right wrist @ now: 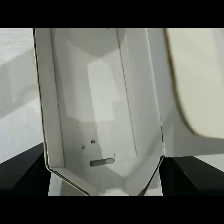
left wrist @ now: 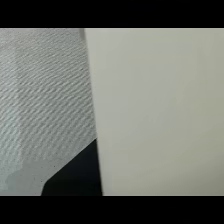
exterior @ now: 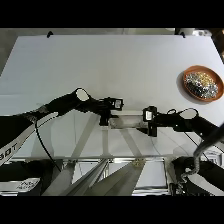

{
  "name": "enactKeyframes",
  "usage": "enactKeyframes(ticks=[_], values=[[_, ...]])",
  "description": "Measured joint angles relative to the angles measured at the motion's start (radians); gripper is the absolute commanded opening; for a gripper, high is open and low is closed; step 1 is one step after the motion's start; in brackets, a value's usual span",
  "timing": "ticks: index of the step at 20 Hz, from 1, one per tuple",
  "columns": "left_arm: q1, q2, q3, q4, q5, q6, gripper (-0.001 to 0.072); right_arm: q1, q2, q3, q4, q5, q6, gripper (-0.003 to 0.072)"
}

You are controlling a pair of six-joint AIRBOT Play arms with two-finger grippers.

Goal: Fold the box and place the chain.

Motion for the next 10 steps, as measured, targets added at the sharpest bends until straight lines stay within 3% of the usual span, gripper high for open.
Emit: enactKeyframes(ticks=[8, 10], values=[[0.000, 0.000, 0.000, 0.000, 0.000, 0.000, 0.0012, 0.000, -0.071, 0.009, 0.054, 0.034, -0.014, 0.0650], [0.000, 0.000, 0.000, 0.000, 0.000, 0.000, 0.0012, 0.000, -0.086, 0.009, 0.056, 0.037, -0.015, 0.0541]])
